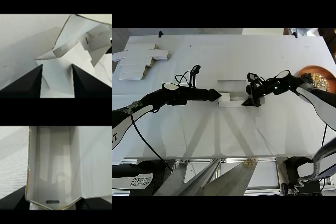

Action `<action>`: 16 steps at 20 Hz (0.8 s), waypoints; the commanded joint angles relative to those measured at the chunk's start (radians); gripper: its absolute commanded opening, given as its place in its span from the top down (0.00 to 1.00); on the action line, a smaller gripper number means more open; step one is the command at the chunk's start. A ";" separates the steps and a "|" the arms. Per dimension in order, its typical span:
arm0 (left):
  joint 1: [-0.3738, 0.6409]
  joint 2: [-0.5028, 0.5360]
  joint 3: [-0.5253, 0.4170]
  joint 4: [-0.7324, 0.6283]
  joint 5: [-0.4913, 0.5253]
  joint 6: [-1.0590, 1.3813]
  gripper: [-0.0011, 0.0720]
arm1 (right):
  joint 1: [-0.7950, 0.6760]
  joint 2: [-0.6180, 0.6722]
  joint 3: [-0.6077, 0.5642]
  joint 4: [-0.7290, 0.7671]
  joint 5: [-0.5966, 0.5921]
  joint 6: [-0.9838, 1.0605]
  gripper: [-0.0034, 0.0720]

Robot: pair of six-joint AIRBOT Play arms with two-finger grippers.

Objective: Fold the box and place the chain.

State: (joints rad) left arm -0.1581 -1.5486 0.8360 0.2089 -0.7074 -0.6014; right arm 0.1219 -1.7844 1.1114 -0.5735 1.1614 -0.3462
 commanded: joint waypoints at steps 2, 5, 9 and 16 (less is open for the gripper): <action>0.001 0.007 0.000 0.102 0.011 -0.040 0.47 | 0.000 0.001 0.000 -0.002 0.002 -0.002 0.35; 0.001 0.021 0.000 0.137 0.024 -0.079 0.47 | 0.000 0.001 0.000 -0.002 0.002 -0.002 0.35; 0.001 0.037 0.000 0.172 0.034 -0.079 0.47 | 0.000 0.001 0.000 -0.002 0.002 -0.002 0.35; 0.001 0.084 0.008 0.114 0.028 -0.079 0.34 | 0.000 0.001 0.000 -0.002 0.002 -0.002 0.35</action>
